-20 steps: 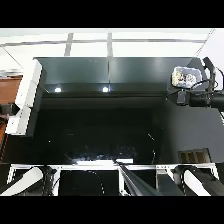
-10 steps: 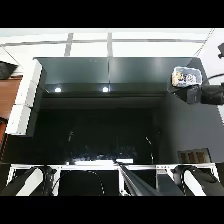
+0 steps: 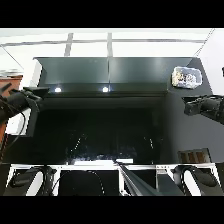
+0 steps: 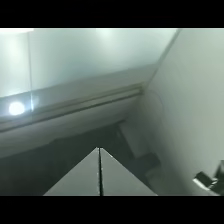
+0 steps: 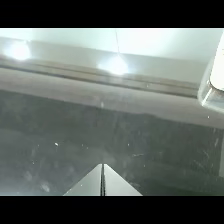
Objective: Fold the box and place the chain.
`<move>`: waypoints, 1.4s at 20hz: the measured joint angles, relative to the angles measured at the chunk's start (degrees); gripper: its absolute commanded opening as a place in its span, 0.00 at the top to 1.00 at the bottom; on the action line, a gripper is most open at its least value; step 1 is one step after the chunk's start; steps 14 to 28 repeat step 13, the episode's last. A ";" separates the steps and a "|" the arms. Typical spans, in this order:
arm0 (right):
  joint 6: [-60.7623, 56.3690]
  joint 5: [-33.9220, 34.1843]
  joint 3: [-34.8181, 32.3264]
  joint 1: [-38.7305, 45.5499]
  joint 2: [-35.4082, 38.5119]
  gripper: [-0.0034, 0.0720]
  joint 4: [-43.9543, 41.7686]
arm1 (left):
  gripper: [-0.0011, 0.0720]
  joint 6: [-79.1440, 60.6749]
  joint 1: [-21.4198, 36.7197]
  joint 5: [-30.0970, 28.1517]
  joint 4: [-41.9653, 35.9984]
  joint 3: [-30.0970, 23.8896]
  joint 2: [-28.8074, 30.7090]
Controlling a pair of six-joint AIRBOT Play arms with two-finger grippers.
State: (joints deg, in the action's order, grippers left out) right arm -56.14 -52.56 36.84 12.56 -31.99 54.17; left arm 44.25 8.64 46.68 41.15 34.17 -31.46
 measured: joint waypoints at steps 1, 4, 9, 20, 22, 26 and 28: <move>-0.02 0.13 -0.31 0.00 0.15 0.94 0.07 | 0.95 -0.15 -0.31 -0.63 -0.02 -1.60 0.85; 0.00 0.13 -0.83 0.00 0.42 0.94 0.28 | 0.95 -0.28 -0.72 -2.08 0.07 -4.35 2.10; 0.00 0.22 -1.07 0.00 0.55 0.94 0.46 | 0.95 -0.33 -0.92 -2.56 0.15 -5.75 2.71; 0.02 0.24 -1.11 0.00 0.57 0.94 0.48 | 0.95 -0.33 -0.94 -2.64 0.15 -6.01 2.80; 0.02 0.24 -1.11 0.00 0.57 0.94 0.48 | 0.95 -0.33 -0.94 -2.64 0.15 -6.01 2.80; 0.02 0.24 -1.11 0.00 0.57 0.94 0.48 | 0.95 -0.33 -0.94 -2.64 0.15 -6.01 2.80; 0.02 0.24 -1.11 0.00 0.57 0.94 0.48 | 0.95 -0.33 -0.94 -2.64 0.15 -6.01 2.80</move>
